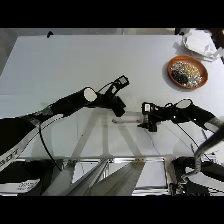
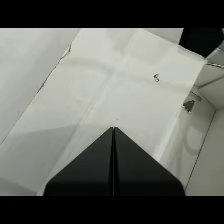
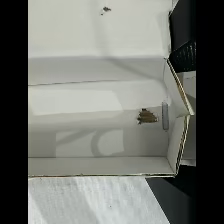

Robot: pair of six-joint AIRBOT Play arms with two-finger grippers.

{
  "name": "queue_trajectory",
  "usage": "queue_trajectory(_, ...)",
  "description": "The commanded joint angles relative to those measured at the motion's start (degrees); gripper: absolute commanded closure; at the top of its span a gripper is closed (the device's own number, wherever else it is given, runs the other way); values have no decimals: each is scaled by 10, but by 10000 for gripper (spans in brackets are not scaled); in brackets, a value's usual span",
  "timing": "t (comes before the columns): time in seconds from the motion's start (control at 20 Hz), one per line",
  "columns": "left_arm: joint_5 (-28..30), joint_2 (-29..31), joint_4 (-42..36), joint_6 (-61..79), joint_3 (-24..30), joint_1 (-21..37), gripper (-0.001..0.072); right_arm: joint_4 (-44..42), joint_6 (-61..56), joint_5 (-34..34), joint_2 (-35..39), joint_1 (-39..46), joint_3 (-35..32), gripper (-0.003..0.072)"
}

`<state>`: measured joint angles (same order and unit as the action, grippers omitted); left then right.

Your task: Fold the box and place the chain.

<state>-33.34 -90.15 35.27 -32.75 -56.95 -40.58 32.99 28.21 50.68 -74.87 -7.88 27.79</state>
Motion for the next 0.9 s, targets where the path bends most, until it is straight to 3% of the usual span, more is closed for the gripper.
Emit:
queue_trajectory(0.0,-23,-28,0,-20,0,-3,709,2,3,1,0,0,0,302)
queue_trajectory(0.25,-11,3,3,-10,0,0,708,2,3,1,0,0,0,302)
queue_trajectory(0.5,-14,75,25,6,0,19,708,2,3,1,0,0,0,302)
queue_trajectory(0.7,-80,133,72,6,0,66,708,2,3,1,0,0,1,302)
queue_trajectory(0.85,-171,168,166,8,0,96,708,2,3,1,0,0,0,302)
